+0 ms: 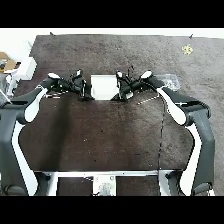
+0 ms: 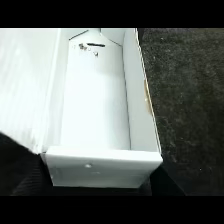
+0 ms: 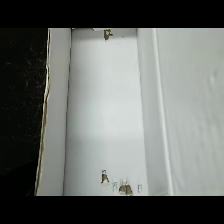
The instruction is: Fold the box and place the chain.
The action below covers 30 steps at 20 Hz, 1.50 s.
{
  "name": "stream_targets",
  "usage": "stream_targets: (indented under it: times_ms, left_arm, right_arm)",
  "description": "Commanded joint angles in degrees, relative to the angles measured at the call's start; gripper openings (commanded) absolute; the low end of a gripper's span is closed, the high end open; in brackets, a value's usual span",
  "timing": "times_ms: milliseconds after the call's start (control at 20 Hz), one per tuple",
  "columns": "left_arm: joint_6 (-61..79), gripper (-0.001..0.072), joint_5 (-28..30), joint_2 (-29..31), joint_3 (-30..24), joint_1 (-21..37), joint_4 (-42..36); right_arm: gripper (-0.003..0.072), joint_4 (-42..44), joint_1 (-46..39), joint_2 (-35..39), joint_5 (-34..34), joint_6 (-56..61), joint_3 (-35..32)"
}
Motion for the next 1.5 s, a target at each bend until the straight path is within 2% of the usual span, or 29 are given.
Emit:
stream_targets:
  times_ms: [0,200,700,1450]
  left_arm:
    - [0.2,0.0715,2.4,0.0,0.0,-1.7,0.9]
    - [-0.2,0.0714,5.2,0.0,-0.1,-2.1,0.7]
    - [0.0,0.0713,2.3,-0.2,-0.1,-2.3,0.9]
    - [-0.2,0.0713,2.5,-0.6,0.0,-2.4,1.4]
  right_arm:
    - [0.0455,0.0,0.0,0.0,0.0,0.0,0.0]
    - [0.0455,0.0,0.0,0.0,0.0,0.0,0.0]
    - [0.0455,0.0,0.0,0.0,0.0,0.0,0.0]
    - [0.0455,0.0,0.0,0.0,0.0,0.0,0.0]
